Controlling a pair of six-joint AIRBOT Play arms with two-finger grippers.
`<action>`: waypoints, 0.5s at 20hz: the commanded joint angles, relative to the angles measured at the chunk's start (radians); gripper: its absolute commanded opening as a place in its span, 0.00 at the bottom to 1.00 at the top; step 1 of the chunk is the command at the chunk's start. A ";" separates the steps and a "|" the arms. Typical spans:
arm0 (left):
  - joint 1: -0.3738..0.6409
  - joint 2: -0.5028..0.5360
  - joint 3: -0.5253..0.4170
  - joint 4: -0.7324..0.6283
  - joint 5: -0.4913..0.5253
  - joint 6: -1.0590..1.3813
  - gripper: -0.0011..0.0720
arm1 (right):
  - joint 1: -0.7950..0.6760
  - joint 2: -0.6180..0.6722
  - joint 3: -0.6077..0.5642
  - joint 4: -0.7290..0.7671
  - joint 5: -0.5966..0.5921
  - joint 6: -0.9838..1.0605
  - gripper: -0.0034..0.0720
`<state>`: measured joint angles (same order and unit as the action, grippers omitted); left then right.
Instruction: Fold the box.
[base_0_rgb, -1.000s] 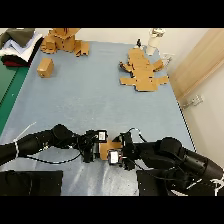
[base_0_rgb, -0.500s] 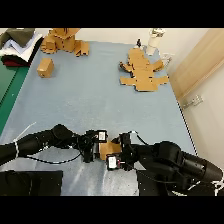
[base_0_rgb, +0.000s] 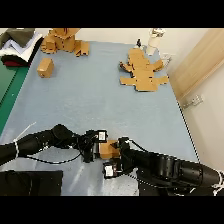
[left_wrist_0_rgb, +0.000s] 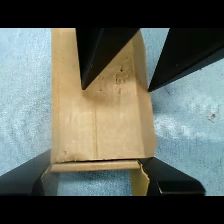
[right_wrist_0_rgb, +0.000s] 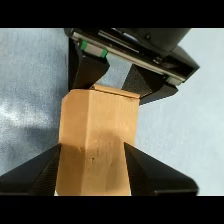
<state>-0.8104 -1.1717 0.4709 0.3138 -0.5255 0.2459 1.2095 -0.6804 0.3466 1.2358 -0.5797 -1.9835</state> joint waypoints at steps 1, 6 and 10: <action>0.000 0.000 0.000 0.000 0.000 0.000 0.67 | 0.013 -0.034 -0.004 -0.107 0.003 0.065 0.83; 0.000 0.000 0.000 0.000 0.000 0.000 0.67 | 0.049 -0.039 0.002 -0.185 0.011 0.146 0.68; 0.000 0.000 0.000 0.000 0.001 0.000 0.67 | 0.084 -0.033 0.005 -0.181 -0.008 0.155 0.68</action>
<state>-0.8104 -1.1717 0.4709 0.3141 -0.5247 0.2470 1.2736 -0.7155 0.3496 1.0679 -0.5781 -1.8481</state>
